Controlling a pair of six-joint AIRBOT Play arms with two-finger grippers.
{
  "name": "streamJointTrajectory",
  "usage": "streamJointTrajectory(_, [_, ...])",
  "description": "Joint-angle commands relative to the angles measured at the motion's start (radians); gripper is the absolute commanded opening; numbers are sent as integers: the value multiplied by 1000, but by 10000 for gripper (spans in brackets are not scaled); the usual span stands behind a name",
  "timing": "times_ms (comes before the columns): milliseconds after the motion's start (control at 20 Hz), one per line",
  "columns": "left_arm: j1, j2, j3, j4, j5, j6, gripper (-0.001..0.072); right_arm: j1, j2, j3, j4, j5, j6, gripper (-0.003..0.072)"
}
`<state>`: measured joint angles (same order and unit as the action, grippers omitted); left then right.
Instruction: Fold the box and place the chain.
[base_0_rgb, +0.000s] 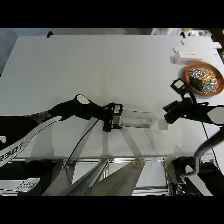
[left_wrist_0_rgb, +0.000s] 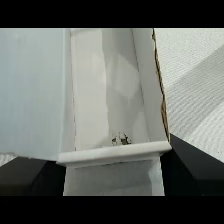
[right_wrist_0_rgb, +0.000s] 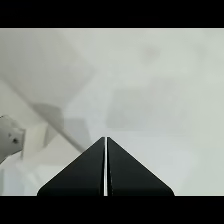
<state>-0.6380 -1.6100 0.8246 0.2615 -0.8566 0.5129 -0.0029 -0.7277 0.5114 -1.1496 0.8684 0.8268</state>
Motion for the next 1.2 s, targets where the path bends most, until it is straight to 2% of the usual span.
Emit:
streamJointTrajectory(0, [0,0,0,1,-1,1,185,-60,-14,26,-43,32,106,23])
streamJointTrajectory(50, [0,0,0,1,-1,1,185,-58,-32,25,-50,63,59,35])
streamJointTrajectory(150, [0,0,0,0,-1,1,185,-30,-76,23,-9,139,-133,220])
streamJointTrajectory(200, [0,0,0,1,-1,1,185,2,-103,21,14,179,-271,235])
streamJointTrajectory(300, [0,0,0,1,0,1,185,78,-157,19,29,229,-549,216])
streamJointTrajectory(400, [0,0,0,0,-1,1,185,140,-203,18,29,238,-707,213])
streamJointTrajectory(450, [0,0,1,1,0,1,185,157,-223,18,29,224,-719,181])
streamJointTrajectory(700, [0,0,0,1,0,1,185,171,-295,13,39,212,-755,176])
streamJointTrajectory(900, [0,0,1,1,0,1,185,171,-296,13,142,185,-847,151])
streamJointTrajectory(1000, [0,0,0,1,0,1,185,171,-301,9,165,186,-869,109])
streamJointTrajectory(1150, [0,0,0,1,-1,1,185,171,-310,-14,207,159,-885,106])
